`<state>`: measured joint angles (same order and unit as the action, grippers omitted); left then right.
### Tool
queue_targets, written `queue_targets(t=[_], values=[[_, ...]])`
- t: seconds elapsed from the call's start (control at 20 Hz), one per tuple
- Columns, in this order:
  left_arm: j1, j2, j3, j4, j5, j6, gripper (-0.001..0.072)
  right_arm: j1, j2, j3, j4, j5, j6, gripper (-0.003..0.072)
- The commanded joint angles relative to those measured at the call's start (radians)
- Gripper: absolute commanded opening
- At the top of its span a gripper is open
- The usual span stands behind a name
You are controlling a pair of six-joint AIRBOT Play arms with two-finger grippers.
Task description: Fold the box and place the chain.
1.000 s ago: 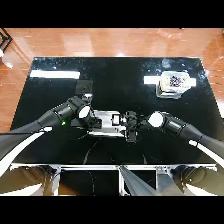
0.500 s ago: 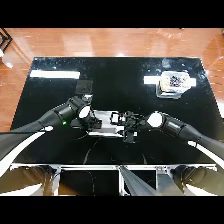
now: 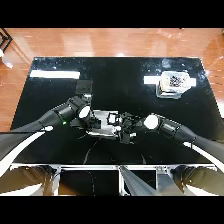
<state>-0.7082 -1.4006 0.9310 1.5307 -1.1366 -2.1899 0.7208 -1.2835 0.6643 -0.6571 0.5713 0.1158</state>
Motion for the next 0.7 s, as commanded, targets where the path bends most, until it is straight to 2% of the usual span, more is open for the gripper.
queue_targets(t=[0.0, 0.15, 0.2, 0.25, 0.35, 0.4, 0.45, 0.5, 0.55, 0.6, 0.65], values=[[0.000, -0.001, 0.000, -0.003, 0.002, -0.001, 0.0019, 0.006, -0.005, 0.000, 0.002, -0.015, -0.013, 0.0190], [0.000, -0.001, 0.000, -0.003, 0.002, -0.001, 0.0019, 0.006, -0.005, 0.000, 0.002, -0.015, -0.019, 0.0181], [0.000, -0.001, 0.000, -0.003, 0.002, -0.001, 0.0019, 0.006, -0.005, 0.000, 0.003, -0.015, -0.019, 0.0284], [0.000, -0.001, 0.000, -0.003, 0.002, -0.001, 0.0019, 0.006, -0.005, 0.000, 0.003, -0.016, -0.019, 0.0345], [0.000, -0.001, 0.000, -0.003, 0.002, -0.001, 0.0019, 0.006, -0.005, 0.000, 0.002, -0.018, -0.019, 0.0344], [0.000, -0.001, 0.000, -0.003, 0.002, -0.001, 0.0019, 0.006, -0.005, 0.000, 0.002, -0.018, -0.019, 0.0281], [0.000, -0.001, 0.000, -0.003, 0.002, -0.001, 0.0019, 0.006, -0.005, 0.000, 0.002, -0.019, -0.019, 0.0249], [0.000, -0.001, 0.000, -0.003, 0.002, -0.001, 0.0019, 0.006, -0.005, 0.000, 0.002, -0.019, -0.019, 0.0287], [0.000, -0.001, 0.000, -0.003, 0.002, -0.001, 0.0019, 0.006, -0.005, 0.000, 0.002, -0.019, -0.019, 0.0404], [0.000, -0.001, 0.000, -0.003, 0.002, -0.001, 0.0019, 0.006, -0.005, 0.000, 0.002, -0.019, -0.019, 0.0402], [0.000, -0.001, 0.000, -0.003, 0.002, -0.001, 0.0019, 0.006, -0.005, 0.000, 0.002, -0.019, -0.019, 0.0345]])
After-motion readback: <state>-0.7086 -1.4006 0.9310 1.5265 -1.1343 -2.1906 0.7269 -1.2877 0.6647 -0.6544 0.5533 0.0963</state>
